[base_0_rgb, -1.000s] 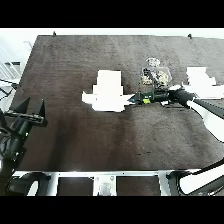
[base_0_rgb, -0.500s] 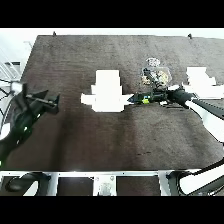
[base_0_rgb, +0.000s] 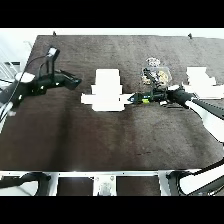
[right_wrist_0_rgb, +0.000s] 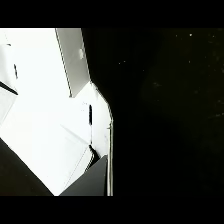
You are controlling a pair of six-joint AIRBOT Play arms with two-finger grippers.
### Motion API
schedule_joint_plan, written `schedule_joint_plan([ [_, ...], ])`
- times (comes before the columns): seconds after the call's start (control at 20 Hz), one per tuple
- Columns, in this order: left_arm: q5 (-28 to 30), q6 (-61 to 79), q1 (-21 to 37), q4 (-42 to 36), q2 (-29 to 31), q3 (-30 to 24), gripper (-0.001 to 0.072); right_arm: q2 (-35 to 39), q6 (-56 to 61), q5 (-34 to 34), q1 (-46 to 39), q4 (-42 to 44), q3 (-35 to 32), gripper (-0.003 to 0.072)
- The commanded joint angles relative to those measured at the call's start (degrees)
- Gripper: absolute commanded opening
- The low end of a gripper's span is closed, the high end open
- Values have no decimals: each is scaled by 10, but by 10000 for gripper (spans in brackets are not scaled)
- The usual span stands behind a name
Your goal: Fold the box and place the chain.
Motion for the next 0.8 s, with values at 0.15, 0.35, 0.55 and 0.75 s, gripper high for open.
schedule_joint_plan([
  [0.15, -218, -186, 3, 143, -203, 258, 523, 0, -1, -2, 0, 0, 0, 10],
  [0.35, -282, -233, -4, 142, -298, 370, 573, 0, -1, -2, 0, -1, 0, 11],
  [0.55, -298, -293, -17, 158, -373, 482, 572, 0, -3, -2, 0, -1, 0, 11],
  [0.75, -313, -317, -35, 177, -410, 529, 571, 0, -5, -2, 0, -5, 0, 11],
])
